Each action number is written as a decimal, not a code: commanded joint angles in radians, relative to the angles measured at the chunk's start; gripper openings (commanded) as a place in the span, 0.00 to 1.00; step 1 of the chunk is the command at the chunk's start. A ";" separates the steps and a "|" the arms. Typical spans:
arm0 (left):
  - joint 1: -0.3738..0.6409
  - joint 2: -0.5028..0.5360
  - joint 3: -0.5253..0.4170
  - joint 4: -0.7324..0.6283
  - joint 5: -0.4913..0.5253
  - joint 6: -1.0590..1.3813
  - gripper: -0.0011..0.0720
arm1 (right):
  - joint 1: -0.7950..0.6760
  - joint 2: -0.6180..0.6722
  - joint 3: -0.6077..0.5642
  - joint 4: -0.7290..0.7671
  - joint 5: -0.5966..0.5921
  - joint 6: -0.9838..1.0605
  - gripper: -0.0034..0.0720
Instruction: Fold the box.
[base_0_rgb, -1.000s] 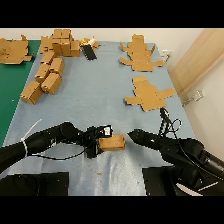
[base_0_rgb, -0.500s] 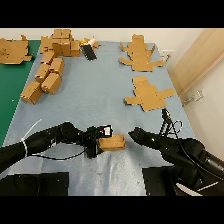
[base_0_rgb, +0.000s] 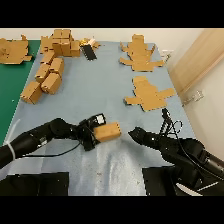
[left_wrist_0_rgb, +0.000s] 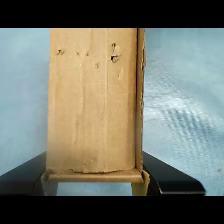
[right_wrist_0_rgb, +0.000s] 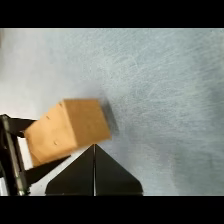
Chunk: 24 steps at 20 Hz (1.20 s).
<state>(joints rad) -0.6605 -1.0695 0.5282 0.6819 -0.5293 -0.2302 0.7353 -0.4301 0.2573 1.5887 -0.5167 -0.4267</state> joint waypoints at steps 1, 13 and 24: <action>0.129 0.071 0.001 0.146 0.004 -0.217 0.73 | 0.000 0.000 0.001 -0.018 0.013 0.010 0.04; 0.903 -0.021 0.058 0.454 0.053 -0.696 0.73 | 0.000 0.000 0.001 -0.029 0.017 0.011 0.04; 0.917 -0.168 0.195 0.436 0.016 -0.731 0.98 | 0.000 -0.001 0.001 -0.035 0.038 0.011 0.04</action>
<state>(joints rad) 0.2531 -1.2205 0.7067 1.1213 -0.5095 -0.9546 0.7353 -0.4301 0.2573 1.5551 -0.4808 -0.4156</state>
